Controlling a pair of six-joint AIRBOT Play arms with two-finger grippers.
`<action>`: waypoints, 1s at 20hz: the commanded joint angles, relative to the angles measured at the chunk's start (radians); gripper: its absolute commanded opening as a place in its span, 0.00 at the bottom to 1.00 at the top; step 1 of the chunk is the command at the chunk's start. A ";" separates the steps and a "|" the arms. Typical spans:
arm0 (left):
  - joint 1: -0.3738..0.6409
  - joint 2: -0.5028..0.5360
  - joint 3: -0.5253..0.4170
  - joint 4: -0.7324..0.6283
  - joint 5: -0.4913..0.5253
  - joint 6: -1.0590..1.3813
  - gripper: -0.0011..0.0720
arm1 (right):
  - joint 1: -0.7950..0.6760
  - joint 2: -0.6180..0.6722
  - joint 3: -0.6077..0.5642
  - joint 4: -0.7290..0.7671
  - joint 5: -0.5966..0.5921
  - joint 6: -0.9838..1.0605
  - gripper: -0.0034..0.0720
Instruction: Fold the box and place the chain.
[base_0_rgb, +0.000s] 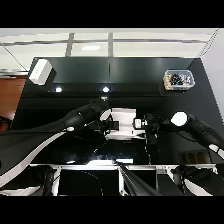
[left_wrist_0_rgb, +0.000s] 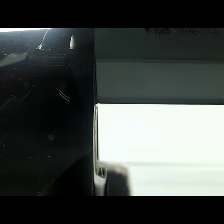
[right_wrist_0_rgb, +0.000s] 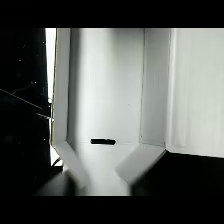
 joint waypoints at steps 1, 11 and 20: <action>0.000 0.000 0.000 0.001 0.000 0.002 0.05 | 0.001 -0.003 0.001 0.060 -0.001 0.002 0.34; 0.000 0.000 0.000 0.000 0.003 0.002 0.05 | 0.058 -0.054 0.001 0.305 -0.038 0.053 0.34; 0.000 0.000 0.000 0.000 0.003 0.002 0.05 | 0.060 -0.059 0.000 0.221 -0.056 0.056 0.70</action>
